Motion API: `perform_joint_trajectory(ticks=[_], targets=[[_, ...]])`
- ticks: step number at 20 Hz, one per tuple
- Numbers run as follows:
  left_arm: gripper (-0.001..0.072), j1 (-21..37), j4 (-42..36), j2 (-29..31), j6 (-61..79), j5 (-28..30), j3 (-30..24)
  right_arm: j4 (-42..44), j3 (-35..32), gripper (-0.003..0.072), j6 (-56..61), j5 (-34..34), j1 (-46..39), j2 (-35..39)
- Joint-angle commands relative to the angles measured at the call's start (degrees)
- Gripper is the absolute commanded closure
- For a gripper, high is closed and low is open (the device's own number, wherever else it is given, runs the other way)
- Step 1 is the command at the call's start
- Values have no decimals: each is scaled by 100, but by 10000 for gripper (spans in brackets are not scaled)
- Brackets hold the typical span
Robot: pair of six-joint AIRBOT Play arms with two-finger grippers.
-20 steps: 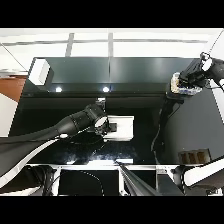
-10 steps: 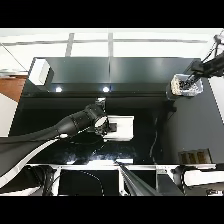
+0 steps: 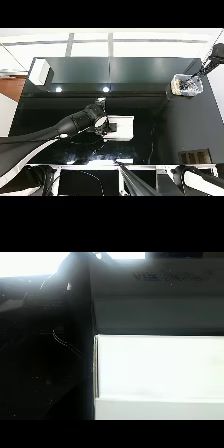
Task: Fold the box and place the chain.
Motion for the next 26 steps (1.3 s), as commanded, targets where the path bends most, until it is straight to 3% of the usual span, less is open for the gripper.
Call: perform_joint_trajectory(ticks=[1,8,16,26], targets=[[680,2,-2,-2,2,-4,-2,737,-186,660,-573,726,136,739],[680,2,-2,-2,2,-2,-2,1799,-1078,659,-761,1287,852,1958],[681,2,0,-79,2,-2,-2,2100,-1532,659,-761,1757,2776,2074],[680,4,0,-109,2,-24,-2,2883,-1532,659,-756,713,3613,2000]])
